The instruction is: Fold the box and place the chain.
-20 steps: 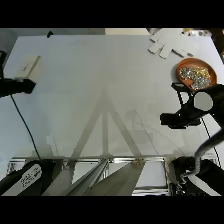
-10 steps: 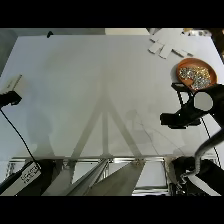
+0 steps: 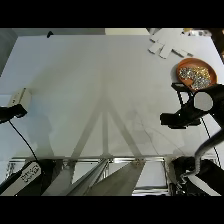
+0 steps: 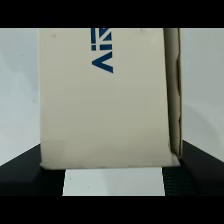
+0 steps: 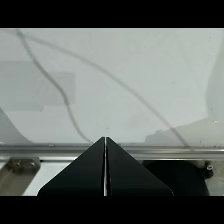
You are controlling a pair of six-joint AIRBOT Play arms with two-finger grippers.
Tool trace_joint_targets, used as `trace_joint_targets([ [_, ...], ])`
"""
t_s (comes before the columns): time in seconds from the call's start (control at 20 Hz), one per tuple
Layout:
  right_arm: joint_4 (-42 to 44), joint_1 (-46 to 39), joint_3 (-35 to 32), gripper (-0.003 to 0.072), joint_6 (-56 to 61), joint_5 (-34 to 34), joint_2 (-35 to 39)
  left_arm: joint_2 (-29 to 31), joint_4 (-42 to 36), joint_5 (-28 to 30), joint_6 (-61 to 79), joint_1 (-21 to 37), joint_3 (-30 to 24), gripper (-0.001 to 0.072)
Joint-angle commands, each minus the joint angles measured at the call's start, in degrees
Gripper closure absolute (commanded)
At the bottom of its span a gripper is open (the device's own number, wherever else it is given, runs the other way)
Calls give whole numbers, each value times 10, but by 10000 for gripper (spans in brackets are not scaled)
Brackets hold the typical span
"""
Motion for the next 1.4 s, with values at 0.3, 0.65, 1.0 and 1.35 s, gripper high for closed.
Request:
trace_joint_targets([
  [0.3, 0, 0, 1, 673, 0, 0, 0, 1, 14, -72, -2, 0, -8, 339],
  [0.65, 0, 0, 1, 673, 0, 0, 0, 50, 23, -86, -2, 0, -8, 8],
  [1.0, 0, 0, 1, 673, 0, 0, 0, 75, 15, -65, -1, 0, -8, 8],
  [1.35, 0, 0, 1, 673, 0, 0, 0, 74, -113, 11, 150, 0, -8, -7],
])
